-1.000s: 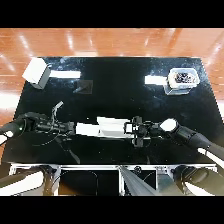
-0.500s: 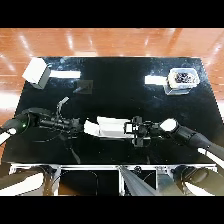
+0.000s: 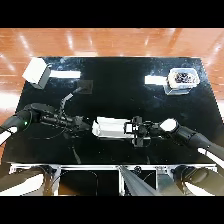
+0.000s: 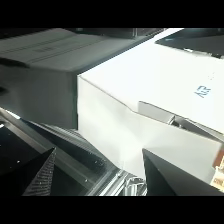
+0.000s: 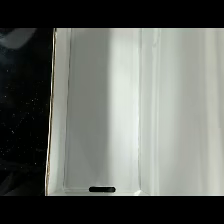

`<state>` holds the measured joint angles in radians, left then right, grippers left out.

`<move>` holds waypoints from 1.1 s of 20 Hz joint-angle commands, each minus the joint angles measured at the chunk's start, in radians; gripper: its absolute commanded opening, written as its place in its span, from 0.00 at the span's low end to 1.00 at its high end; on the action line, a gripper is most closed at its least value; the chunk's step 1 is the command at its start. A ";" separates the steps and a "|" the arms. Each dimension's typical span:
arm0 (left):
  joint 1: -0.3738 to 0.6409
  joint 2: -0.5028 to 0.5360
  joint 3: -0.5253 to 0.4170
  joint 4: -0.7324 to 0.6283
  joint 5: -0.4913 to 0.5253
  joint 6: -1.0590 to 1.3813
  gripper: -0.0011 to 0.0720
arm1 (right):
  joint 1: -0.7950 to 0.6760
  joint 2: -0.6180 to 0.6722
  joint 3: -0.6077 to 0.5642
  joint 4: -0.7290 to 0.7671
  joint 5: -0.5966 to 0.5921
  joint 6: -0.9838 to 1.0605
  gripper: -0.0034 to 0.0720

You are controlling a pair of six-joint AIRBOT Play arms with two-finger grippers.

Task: Fold the box and place the chain.

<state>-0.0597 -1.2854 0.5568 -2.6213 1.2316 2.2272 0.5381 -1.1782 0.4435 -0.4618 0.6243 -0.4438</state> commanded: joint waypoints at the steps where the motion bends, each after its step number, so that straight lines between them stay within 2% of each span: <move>1: -0.008 0.032 0.004 0.005 -0.010 -0.039 0.88 | 0.000 0.000 0.001 0.000 0.000 0.000 0.79; 5: -0.042 0.091 0.003 0.027 -0.032 -0.079 0.88 | 0.000 0.000 0.001 0.000 0.000 0.000 0.79; 10: -0.174 0.152 0.004 0.130 -0.149 -0.172 0.88 | 0.000 0.000 0.001 0.000 0.000 0.000 0.79; 15: -0.224 0.171 0.003 0.130 -0.244 -0.197 0.88 | 0.000 0.000 0.001 0.000 0.000 0.000 0.79; 22: -0.232 0.182 0.004 0.158 -0.236 -0.197 0.88 | 0.000 0.000 0.001 0.005 -0.005 0.002 0.79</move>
<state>-0.2878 -1.1110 0.5598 -2.4828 0.9977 2.0346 0.5377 -1.1782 0.4435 -0.4622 0.6212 -0.4423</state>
